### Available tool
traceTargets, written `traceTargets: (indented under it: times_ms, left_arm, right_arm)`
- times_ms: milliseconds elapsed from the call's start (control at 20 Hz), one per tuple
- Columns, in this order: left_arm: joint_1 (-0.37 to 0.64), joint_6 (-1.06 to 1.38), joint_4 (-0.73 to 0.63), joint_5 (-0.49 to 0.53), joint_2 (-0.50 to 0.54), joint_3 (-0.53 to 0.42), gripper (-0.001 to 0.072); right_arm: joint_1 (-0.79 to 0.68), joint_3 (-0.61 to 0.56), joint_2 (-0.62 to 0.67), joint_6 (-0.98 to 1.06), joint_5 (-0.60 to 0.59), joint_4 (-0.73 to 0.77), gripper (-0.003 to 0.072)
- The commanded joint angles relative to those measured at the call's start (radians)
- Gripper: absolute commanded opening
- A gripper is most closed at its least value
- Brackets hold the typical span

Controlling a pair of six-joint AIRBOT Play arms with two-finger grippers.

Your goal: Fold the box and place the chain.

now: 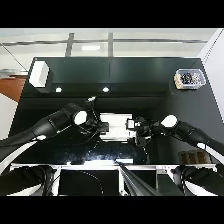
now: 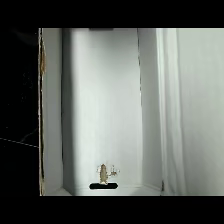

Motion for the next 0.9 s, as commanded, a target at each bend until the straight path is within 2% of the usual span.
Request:
traceTargets:
  times_ms: [0,250,350,400,450,850]
  left_arm:
    - [-0.002,-0.076,0.019,-0.009,-0.01,0.007,0.0482]
    - [-0.094,-0.23,0.238,-0.111,-0.047,0.116,0.0482]
    - [-0.122,-0.263,0.272,-0.122,-0.071,0.139,0.0479]
    - [-0.126,-0.262,0.268,-0.122,-0.082,0.141,0.0365]
    - [-0.126,-0.259,0.252,-0.121,-0.093,0.142,0.0281]
    - [-0.126,-0.259,0.222,-0.106,-0.108,0.151,0.0281]
  right_arm:
    - [0.001,0.0,0.0,0.0,0.0,0.0,0.0464]
    - [0.001,0.0,0.0,0.0,-0.001,0.0,0.0464]
    - [0.001,0.0,0.0,0.0,0.0,0.0,0.0464]
    - [0.001,0.0,0.0,0.0,0.0,0.0,0.0464]
    - [0.001,0.0,0.0,0.0,0.0,0.0,0.0464]
    - [0.001,0.0,0.0,0.0,0.0,0.0,0.0464]
